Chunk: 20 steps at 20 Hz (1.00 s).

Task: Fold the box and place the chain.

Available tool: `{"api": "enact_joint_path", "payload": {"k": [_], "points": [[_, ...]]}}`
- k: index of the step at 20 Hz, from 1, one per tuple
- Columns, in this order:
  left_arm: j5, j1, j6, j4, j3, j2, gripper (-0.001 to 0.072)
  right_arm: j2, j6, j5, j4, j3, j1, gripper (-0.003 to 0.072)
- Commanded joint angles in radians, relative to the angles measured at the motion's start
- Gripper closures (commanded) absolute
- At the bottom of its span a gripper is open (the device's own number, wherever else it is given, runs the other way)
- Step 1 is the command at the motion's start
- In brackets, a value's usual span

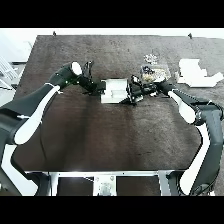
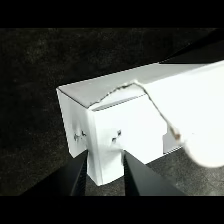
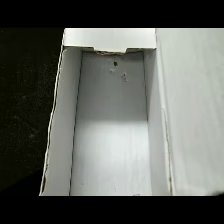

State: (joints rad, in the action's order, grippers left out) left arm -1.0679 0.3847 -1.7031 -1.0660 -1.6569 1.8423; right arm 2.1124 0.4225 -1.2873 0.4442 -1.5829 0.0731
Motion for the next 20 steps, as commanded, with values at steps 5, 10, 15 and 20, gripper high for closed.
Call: {"api": "enact_joint_path", "payload": {"k": [5, 10, 15, 20], "points": [[0.005, 0.022, -0.052, -0.08, -0.033, 0.008, 0.0201, 0.0, 0.0, 0.0, 0.002, 0.0, 0.0, 0.0111], [0.029, 0.031, -0.062, -0.085, -0.032, 0.008, 0.02, 0.0, 0.0, 0.0, 0.002, 0.0, 0.0, 0.0111], [0.02, 0.037, -0.089, -0.09, -0.033, 0.025, 0.02, 0.0, 0.0, 0.0, 0.002, 0.0, 0.0, 0.0111], [0.004, 0.046, -0.123, -0.109, -0.047, 0.048, 0.02, 0.0, 0.0, 0.0, 0.002, 0.0, 0.0, 0.0111]]}}
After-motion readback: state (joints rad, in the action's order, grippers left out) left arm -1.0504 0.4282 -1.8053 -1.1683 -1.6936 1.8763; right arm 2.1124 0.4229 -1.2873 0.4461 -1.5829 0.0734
